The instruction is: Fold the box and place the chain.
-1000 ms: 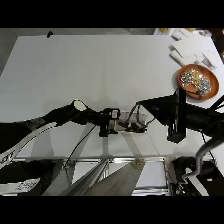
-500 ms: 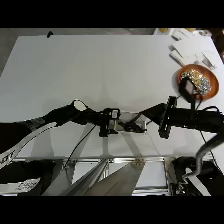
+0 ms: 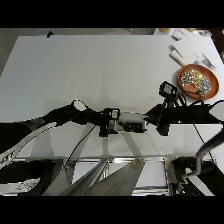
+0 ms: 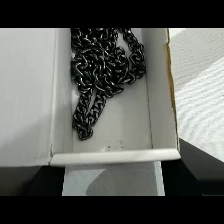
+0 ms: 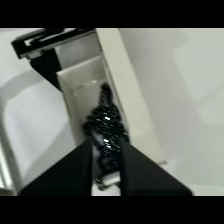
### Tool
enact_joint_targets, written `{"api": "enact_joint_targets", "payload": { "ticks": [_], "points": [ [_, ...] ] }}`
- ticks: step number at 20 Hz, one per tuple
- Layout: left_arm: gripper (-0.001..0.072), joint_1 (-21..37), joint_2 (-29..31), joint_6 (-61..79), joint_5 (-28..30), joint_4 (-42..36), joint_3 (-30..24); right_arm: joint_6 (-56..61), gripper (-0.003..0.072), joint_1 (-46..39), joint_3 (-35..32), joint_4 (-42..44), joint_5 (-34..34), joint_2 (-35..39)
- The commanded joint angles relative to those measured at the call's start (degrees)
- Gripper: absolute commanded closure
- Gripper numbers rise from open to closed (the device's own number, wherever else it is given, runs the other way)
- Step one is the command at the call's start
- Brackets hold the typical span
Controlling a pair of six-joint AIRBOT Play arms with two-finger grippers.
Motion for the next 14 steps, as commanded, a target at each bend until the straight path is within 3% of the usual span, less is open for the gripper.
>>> {"api": "enact_joint_targets", "payload": {
  "ticks": [1, 3, 4, 5, 9, 11, 14],
  "points": [
    [0.0439, 0.02, 0.04, 0.00, 0.00, 0.00, -0.02, 4.42, 0.0612, -0.02, 5.86, -16.37, -1.46, -0.42],
    [0.0439, 0.02, 0.04, 0.02, 0.02, 0.00, -0.02, 9.90, 0.0616, -0.02, 6.32, -29.46, -3.19, -1.55],
    [0.0439, 0.02, 0.04, 0.00, 0.00, 0.00, -0.02, 10.19, 0.0674, -0.02, 6.27, -34.27, -2.03, -3.02],
    [0.0439, 0.02, 0.04, 0.00, 0.02, 0.00, -0.02, 9.11, 0.0674, 0.00, 6.27, -36.76, -0.59, -4.94],
    [0.0439, 0.02, 0.04, 0.00, 0.00, 0.00, -0.02, -7.02, 0.0662, 0.04, 6.10, -33.64, 1.86, -14.03],
    [0.0439, 0.02, 0.04, 0.00, 0.00, 0.00, -0.02, -11.93, 0.0544, 0.04, 6.10, -32.89, 0.90, -17.94],
    [0.0439, 0.02, 0.04, 0.00, 0.00, 0.00, -0.02, -15.98, 0.0526, 0.04, 6.10, -32.83, -0.76, -22.91]
  ]
}}
